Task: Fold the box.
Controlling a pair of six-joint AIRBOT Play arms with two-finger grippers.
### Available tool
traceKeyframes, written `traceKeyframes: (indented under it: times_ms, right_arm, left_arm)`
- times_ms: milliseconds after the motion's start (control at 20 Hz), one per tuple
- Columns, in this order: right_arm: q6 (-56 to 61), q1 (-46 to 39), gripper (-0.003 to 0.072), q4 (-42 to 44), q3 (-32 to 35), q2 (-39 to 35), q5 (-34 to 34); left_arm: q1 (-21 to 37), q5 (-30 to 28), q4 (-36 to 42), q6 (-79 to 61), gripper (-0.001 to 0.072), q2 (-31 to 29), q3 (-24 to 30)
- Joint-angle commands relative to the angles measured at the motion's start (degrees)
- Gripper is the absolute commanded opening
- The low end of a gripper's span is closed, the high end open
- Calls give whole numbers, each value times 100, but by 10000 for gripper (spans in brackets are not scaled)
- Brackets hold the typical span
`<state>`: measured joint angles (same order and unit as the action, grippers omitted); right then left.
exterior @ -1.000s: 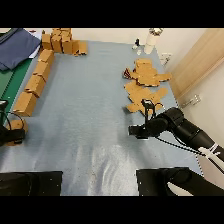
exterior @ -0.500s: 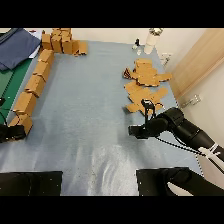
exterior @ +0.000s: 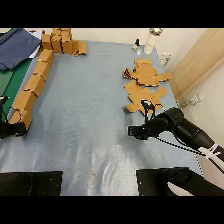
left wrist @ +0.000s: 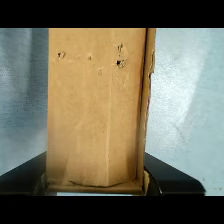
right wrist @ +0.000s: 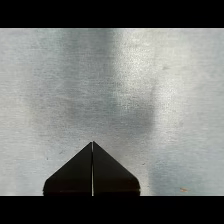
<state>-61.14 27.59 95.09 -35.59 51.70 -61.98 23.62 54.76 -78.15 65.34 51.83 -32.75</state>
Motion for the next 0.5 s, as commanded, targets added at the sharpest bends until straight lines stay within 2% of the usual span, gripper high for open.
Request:
traceKeyframes:
  times_ms: [0,100,150,200,450]
  right_arm:
    - [2,0,4,35,-4,0,2]
    - [4,0,4,35,-4,0,4]
    - [4,0,4,35,-4,2,4]
    - [2,0,4,35,-4,2,4]
    - [2,0,5,37,-4,2,4]
  left_arm:
    - [4,-352,-179,-44,481,118,2]
    - [-2,-490,-127,-170,484,229,0]
    - [-7,-503,-72,-328,573,284,0]
    - [-7,-518,26,-348,699,317,0]
    - [-4,-295,59,-264,700,317,-31]
